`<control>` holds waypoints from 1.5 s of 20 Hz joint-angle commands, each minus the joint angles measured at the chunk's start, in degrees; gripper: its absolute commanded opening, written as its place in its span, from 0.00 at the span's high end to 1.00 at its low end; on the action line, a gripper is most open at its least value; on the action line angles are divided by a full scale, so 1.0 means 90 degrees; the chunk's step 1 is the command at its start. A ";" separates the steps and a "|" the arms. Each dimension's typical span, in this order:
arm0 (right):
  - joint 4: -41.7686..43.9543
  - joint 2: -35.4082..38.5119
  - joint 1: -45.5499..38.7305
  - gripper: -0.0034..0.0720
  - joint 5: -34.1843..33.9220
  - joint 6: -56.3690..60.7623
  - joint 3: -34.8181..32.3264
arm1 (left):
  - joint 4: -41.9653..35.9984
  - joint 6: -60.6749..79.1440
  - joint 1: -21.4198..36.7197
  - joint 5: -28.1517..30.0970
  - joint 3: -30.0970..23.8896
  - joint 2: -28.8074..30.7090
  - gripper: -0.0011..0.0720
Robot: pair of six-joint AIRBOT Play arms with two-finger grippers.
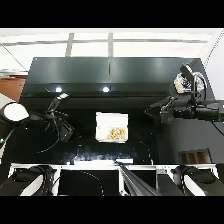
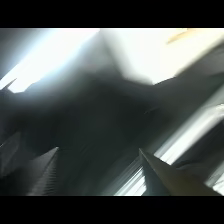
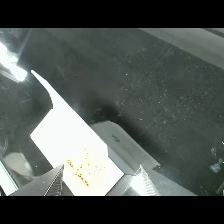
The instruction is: Fold the box and place the chain.
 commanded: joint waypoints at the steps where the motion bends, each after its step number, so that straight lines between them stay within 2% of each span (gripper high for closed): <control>1: 0.0000 0.0002 -0.0005 0.21 0.0005 0.0005 0.0005 | -0.2764 0.4886 0.1217 0.0634 -0.0843 0.0010 0.01; 5: 0.0000 0.0002 -0.0005 0.21 -0.0002 0.0010 0.0005 | -0.1588 0.6487 0.0559 0.1146 -0.0821 -0.0687 0.01; 9: -0.0002 0.0002 -0.0005 0.21 -0.0221 0.0012 0.0005 | -0.0695 0.7057 -0.0937 0.1392 -0.0648 -0.1496 0.01; 11: 0.0000 0.0000 -0.0005 0.21 -0.0291 0.0202 0.0005 | -0.0590 0.7011 -0.1462 0.1690 -0.0605 -0.1734 0.01; 15: 0.0000 0.0000 -0.0005 0.21 -0.0277 0.0340 0.0005 | -0.1367 0.7016 -0.1333 0.2324 -0.0600 -0.1802 0.01; 20: -0.0007 -0.0002 -0.0005 0.21 -0.0287 0.0340 0.0005 | -0.1552 0.7465 -0.1321 0.2132 -0.0597 -0.1965 0.02; 23: -0.0005 -0.0002 -0.0005 0.21 -0.0274 0.0345 0.0002 | -0.2084 0.7519 -0.1387 0.2132 -0.0532 -0.2215 0.02; 30: -0.0007 -0.0002 -0.0005 0.21 -0.0257 0.0410 0.0002 | -0.2135 0.7514 -0.1389 0.2108 -0.0386 -0.2351 0.02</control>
